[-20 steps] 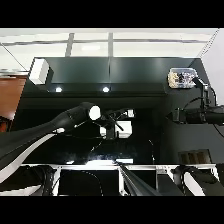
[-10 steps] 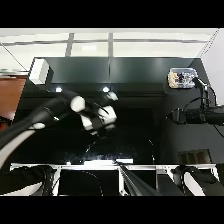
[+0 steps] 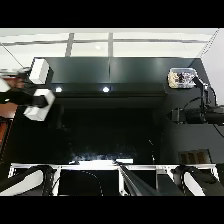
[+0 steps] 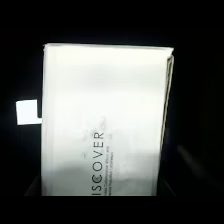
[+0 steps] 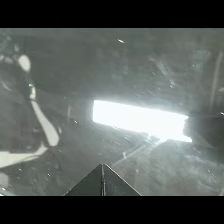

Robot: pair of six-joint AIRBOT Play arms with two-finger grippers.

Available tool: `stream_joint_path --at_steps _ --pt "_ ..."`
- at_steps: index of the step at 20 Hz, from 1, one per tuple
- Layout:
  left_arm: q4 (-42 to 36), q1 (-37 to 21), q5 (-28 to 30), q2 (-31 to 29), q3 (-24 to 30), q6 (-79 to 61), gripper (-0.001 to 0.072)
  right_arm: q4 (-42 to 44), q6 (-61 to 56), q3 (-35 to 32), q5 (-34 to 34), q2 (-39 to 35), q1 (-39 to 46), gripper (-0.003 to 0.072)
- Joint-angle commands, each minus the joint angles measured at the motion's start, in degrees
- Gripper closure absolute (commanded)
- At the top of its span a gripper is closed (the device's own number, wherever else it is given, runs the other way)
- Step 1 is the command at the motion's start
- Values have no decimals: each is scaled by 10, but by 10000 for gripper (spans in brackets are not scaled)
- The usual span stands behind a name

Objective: Fold the box and place the chain.

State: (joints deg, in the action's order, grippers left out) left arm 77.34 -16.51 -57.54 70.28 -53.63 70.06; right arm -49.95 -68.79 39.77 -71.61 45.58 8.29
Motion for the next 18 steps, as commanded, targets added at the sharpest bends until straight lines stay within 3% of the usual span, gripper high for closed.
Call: stream_joint_path --at_steps 1,8,16,18 --pt "-68 -113 67 23 -7 -58 419 26 0 0 21 0 0 681" --pt "-69 -86 159 124 -58 -160 420 26 -14 0 58 0 0 680" --pt "-90 -60 165 228 -157 -154 411 25 -14 0 59 2 0 681" --pt "-71 -57 183 229 -165 -150 -1 25 -17 0 58 2 0 681"
